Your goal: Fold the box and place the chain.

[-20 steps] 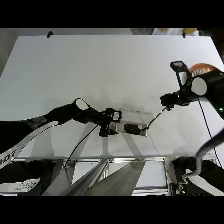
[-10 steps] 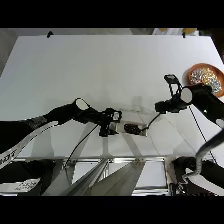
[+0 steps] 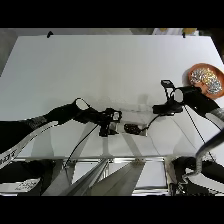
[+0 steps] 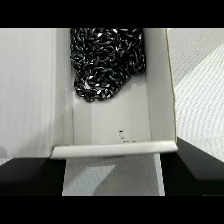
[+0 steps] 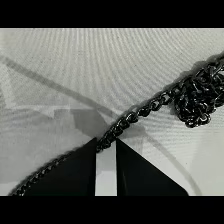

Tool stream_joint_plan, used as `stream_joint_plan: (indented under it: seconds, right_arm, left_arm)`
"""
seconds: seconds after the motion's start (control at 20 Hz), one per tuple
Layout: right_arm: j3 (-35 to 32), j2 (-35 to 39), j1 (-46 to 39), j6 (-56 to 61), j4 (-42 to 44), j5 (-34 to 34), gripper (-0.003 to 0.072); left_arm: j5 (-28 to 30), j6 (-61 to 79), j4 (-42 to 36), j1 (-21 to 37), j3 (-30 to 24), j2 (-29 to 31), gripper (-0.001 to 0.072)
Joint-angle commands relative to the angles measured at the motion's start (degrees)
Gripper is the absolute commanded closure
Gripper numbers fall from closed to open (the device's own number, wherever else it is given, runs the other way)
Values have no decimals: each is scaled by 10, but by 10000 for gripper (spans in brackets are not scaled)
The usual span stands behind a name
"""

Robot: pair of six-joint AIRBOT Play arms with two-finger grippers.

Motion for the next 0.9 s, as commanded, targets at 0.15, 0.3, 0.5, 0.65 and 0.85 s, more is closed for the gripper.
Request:
stream_joint_plan:
  seconds: [0.15, 0.3, 0.5, 0.65, 0.85]
  right_arm:
    - [-1, 8, 0, -6, 0, 1, 669]
    - [-1, 69, 0, -11, -3, 2, 670]
    - [-1, 177, 0, -33, 0, 43, 670]
    - [-1, 256, 0, -51, 13, 87, 670]
    - [-1, 344, 0, -68, 69, 120, 669]
  left_arm:
    - [0, 0, 0, 0, 0, 0, 456]
    - [0, 0, 0, 0, 0, 0, 456]
    - [0, 0, 0, 0, 0, 0, 456]
    - [0, 0, 0, 0, 0, 0, 456]
    - [0, 0, 0, 0, 0, 0, 456]
